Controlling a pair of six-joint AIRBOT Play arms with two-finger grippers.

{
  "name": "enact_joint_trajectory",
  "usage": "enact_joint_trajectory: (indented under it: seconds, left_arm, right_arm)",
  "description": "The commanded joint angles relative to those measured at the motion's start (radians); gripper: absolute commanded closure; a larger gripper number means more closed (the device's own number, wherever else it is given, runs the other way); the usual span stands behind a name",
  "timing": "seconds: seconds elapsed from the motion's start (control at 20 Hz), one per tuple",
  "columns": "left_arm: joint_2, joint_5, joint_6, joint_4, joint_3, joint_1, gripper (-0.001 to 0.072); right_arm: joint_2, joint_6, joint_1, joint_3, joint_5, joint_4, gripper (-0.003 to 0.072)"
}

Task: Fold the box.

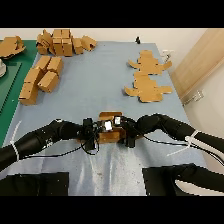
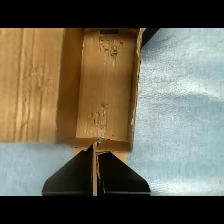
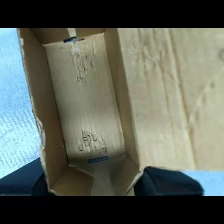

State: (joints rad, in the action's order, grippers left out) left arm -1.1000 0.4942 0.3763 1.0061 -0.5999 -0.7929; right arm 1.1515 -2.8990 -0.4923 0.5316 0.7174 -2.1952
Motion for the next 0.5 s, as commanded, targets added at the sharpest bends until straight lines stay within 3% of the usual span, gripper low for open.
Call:
enact_joint_trajectory:
  seconds: [0.0, 0.4, 0.45]
  left_arm:
    - [-0.027, -0.005, -0.028, -0.017, -0.029, 0.001, 0.0659]
    - [-0.043, -0.013, -0.049, -0.060, -0.035, 0.001, 0.0655]
    - [-0.043, -0.011, -0.049, -0.060, -0.035, 0.001, 0.0621]
  right_arm:
    - [0.001, 0.000, 0.000, 0.001, 0.000, 0.000, 0.0088]
    - [0.001, 0.000, 0.000, 0.001, 0.000, 0.000, 0.0089]
    - [0.001, 0.000, 0.000, 0.001, 0.000, 0.000, 0.0089]
